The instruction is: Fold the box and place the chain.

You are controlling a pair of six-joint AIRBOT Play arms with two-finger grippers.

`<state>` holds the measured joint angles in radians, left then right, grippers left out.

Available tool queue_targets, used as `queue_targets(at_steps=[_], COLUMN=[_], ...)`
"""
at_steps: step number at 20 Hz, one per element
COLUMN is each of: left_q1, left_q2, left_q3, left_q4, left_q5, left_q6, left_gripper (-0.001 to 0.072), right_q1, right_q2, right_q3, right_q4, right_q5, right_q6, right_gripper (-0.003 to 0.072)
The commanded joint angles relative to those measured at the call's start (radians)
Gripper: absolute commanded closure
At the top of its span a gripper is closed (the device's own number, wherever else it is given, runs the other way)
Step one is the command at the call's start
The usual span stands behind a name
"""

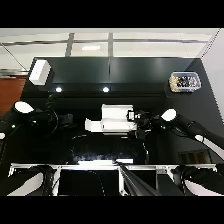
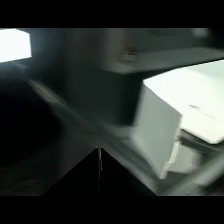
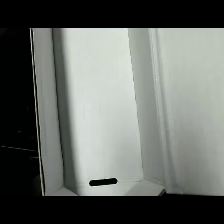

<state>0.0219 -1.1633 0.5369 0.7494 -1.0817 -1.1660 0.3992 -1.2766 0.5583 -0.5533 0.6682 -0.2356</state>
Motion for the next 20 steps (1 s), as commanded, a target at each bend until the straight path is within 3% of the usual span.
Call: queue_targets(at_steps=[1,4,9,11,15,16,20], left_q1=[-0.04,-0.15,-0.242,-0.235,-0.194,-0.18,-0.158], left_q2=[-0.111,-0.172,-0.214,-0.214,-0.214,-0.214,-0.213], left_q3=[-0.045,-0.021,0.071,0.099,0.117,0.117,0.117], left_q4=[-0.191,-0.245,-0.245,-0.236,-0.23,-0.23,-0.235], left_q5=[0.034,0.107,0.069,0.036,-0.008,-0.022,-0.043], left_q6=[0.037,0.058,0.15,0.168,0.169,0.169,0.172], left_gripper=[0.0685,0.0685,0.0666,0.0583,0.0174,0.0133,0.013], right_q1=[0.0,0.0,0.0,0.0,0.0,0.0,0.0], right_q2=[-0.001,-0.001,-0.001,-0.001,-0.001,-0.001,-0.001], right_q3=[0.0,0.0,0.0,0.0,0.0,0.0,0.0], right_q4=[0.0,0.0,0.0,0.0,0.0,0.0,0.0], right_q5=[0.001,0.001,0.001,0.001,0.001,0.001,0.001], right_q6=[0.0,0.0,0.0,0.0,0.0,0.0,0.0], right_gripper=[0.0487,0.0487,0.0487,0.0487,0.0487,0.0487,0.0487])
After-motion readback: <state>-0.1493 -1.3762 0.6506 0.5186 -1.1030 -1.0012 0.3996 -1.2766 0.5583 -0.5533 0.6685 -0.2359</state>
